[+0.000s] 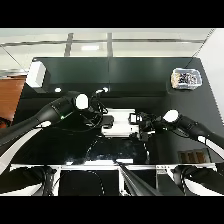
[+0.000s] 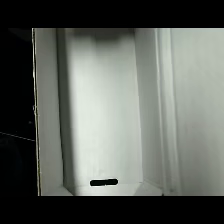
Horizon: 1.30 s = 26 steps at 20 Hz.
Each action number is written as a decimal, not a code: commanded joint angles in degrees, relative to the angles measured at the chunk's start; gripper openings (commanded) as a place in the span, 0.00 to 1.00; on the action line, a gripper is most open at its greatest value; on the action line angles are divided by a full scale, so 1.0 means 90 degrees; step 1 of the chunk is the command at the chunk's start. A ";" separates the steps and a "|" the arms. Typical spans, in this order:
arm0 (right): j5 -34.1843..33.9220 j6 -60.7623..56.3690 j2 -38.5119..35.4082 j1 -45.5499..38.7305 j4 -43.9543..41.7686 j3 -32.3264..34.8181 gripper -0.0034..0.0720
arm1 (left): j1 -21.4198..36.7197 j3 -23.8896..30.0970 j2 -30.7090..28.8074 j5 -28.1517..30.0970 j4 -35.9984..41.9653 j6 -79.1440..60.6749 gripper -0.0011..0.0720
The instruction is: Fold the box and place the chain.
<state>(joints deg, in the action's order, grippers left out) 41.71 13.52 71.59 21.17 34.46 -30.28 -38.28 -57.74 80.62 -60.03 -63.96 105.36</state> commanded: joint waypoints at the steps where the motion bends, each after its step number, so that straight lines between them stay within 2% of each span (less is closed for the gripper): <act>1: 0.0000 -0.0002 0.0005 0.0005 -0.0002 0.0000 0.37 | -0.0087 -0.0010 0.0005 0.0119 -0.0245 0.0393 0.68; 4: 0.0000 -0.0002 0.0005 0.0005 -0.0002 0.0000 0.37 | -0.0087 -0.0010 0.0005 0.0117 -0.0175 0.0393 0.67; 6: 0.0000 -0.0002 0.0005 0.0005 -0.0002 0.0000 0.37 | -0.0104 -0.0010 0.0005 0.0117 -0.0160 0.0391 0.55; 8: 0.0000 -0.0002 0.0005 0.0005 -0.0002 0.0000 0.37 | -0.0219 -0.0010 0.0005 0.0117 -0.0376 0.0498 0.53; 14: 0.0000 -0.0002 0.0005 0.0005 -0.0002 0.0000 0.37 | -0.0835 -0.0168 0.0070 0.0102 -0.1785 0.1770 0.53; 17: 0.0002 -0.0002 0.0005 0.0005 -0.0002 0.0000 0.37 | -0.0979 -0.0296 0.0255 -0.0024 -0.2021 0.2142 0.52; 19: 0.0002 -0.0002 0.0005 0.0005 0.0000 0.0000 0.37 | -0.1008 -0.0396 0.0391 -0.0369 -0.2254 0.2375 0.47; 22: 0.0002 -0.0002 0.0005 0.0005 0.0000 0.0000 0.37 | -0.1005 -0.0580 0.0544 -0.0797 -0.2533 0.2671 0.47; 26: 0.0002 -0.0002 0.0005 0.0005 0.0000 0.0000 0.37 | -0.1018 -0.0848 0.0692 -0.0857 -0.2501 0.2863 0.47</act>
